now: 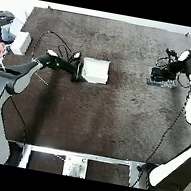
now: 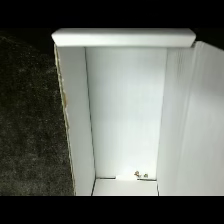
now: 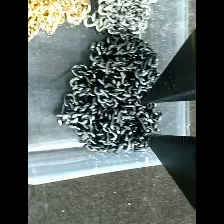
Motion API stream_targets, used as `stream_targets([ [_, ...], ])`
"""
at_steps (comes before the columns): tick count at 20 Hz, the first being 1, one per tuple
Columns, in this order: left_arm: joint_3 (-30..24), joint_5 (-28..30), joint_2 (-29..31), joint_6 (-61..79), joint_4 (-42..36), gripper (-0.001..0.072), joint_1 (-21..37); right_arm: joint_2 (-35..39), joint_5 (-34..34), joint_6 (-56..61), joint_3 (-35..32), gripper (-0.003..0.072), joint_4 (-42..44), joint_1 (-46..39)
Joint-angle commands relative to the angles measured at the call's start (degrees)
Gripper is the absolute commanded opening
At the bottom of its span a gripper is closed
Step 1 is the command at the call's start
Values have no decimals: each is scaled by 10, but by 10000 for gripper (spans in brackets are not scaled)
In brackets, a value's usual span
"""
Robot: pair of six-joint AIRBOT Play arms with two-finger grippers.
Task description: Fold the box and place the chain.
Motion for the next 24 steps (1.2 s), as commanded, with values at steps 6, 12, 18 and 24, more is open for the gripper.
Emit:
stream_targets([
  [6,0,0,0,0,0,286,0,-20,-5,9,0,143,0,1],
  [12,0,0,0,0,0,286,0,-20,-4,11,0,42,-6,0],
  [18,0,0,0,0,0,286,0,33,5,9,1,14,4,1],
  [24,0,0,0,0,0,286,0,162,14,-22,1,14,8,13],
])
